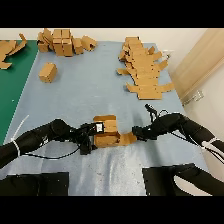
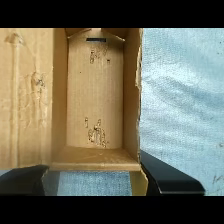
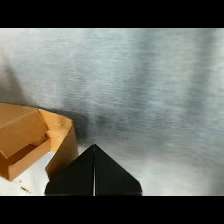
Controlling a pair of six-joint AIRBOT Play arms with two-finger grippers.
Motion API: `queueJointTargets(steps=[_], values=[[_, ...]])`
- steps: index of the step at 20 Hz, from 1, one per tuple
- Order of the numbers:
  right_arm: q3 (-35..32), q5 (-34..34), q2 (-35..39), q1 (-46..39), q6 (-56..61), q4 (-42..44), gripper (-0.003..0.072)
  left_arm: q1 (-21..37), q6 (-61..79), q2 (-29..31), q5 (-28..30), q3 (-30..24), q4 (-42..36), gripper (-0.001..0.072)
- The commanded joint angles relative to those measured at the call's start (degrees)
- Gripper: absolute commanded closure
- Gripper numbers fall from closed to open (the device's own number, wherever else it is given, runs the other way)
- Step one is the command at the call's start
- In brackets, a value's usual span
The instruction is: Fold the box.
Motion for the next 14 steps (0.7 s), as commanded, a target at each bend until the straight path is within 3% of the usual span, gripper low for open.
queueJointTargets(steps=[1, 10, 12, 14], values=[[-0.04, -0.33, -0.11, 0.00, -3.56, 6.25, 0.0684, 0.04, 0.02, 0.02, 0.02, 0.00, 0.02, 0.0236], [-0.04, -1.22, -0.11, 3.37, -4.61, 9.60, 0.0670, 0.04, 0.02, 0.02, 0.02, 0.00, 0.02, 0.0236], [0.20, -0.26, -0.11, 5.84, -5.60, 9.55, 0.0434, 0.04, 0.02, 0.02, 0.02, 0.00, 0.02, 0.0236], [1.05, 0.11, -0.11, 6.05, -5.60, 9.31, 0.0430, 0.04, 0.02, 0.02, 0.00, 0.00, 0.02, 0.0236]])
